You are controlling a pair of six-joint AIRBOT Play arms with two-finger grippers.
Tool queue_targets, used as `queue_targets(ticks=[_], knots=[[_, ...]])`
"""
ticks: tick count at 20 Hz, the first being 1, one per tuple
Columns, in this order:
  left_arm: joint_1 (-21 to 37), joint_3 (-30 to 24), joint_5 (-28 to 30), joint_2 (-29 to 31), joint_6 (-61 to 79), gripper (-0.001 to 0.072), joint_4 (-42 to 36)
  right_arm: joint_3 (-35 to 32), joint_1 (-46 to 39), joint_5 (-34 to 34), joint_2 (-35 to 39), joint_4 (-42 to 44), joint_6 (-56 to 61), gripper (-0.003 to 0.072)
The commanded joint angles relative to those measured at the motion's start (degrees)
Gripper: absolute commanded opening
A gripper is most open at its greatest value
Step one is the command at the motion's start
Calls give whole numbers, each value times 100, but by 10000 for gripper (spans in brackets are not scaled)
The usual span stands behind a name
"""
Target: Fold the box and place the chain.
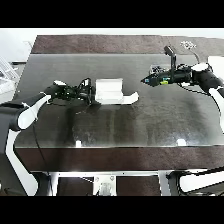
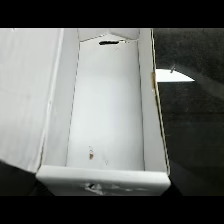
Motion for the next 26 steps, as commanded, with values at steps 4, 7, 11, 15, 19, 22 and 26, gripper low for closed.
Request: queue_targets(ticks=[4,7,11,15,19,22,26], knots=[[-2,2,0,2,2,491,2,0,-188,81,-498,-815,1589,13],[-2,2,2,2,2,490,2,0,-125,251,-890,-879,1862,13],[-2,2,2,4,2,491,2,0,284,278,-1019,-892,1921,12],[-2,2,0,4,2,491,2,0,673,262,-1106,-894,1928,12],[-2,2,-2,2,2,491,2,2,844,170,-1263,-879,1982,12],[-2,2,-13,4,2,491,2,136,988,103,-1263,-798,1978,12],[-2,2,-42,4,2,491,2,605,1062,192,-1259,-791,2028,11]])
